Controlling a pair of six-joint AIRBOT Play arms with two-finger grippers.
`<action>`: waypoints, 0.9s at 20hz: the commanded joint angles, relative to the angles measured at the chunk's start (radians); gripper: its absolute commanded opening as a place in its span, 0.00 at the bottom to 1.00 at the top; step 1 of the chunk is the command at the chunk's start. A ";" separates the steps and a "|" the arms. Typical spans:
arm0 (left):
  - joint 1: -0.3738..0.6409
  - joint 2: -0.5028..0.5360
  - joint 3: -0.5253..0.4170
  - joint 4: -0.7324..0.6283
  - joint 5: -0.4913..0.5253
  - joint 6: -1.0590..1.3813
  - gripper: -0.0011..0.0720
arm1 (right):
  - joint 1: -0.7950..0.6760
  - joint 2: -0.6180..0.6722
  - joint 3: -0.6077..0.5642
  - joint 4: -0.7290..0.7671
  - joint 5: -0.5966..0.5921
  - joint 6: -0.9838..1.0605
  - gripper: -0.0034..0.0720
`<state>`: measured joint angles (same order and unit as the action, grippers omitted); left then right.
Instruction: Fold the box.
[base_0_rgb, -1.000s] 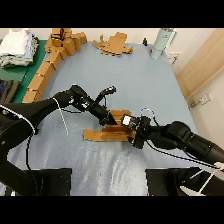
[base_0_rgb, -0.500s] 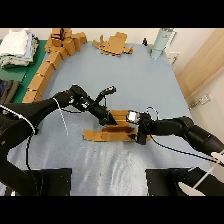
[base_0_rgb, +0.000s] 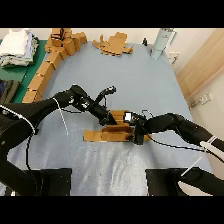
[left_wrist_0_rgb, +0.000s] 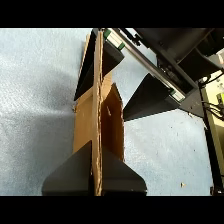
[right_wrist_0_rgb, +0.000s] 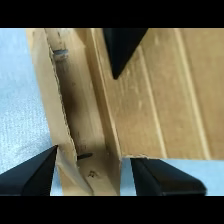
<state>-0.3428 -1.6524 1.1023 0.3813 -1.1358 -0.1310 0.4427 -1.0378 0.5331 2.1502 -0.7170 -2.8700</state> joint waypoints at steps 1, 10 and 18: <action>0.000 -0.001 0.000 0.000 0.000 0.000 0.03 | -0.001 -0.023 0.002 0.009 -0.002 0.007 0.99; 0.000 -0.001 0.000 0.000 0.000 0.000 0.03 | 0.002 -0.014 0.002 0.001 -0.006 0.008 0.98; 0.000 -0.001 0.000 0.000 0.000 0.000 0.03 | 0.002 -0.016 0.002 0.000 -0.060 0.008 0.98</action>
<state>-0.3428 -1.6524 1.1023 0.3813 -1.1351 -0.1310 0.4435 -1.0527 0.5339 2.1506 -0.7517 -2.8620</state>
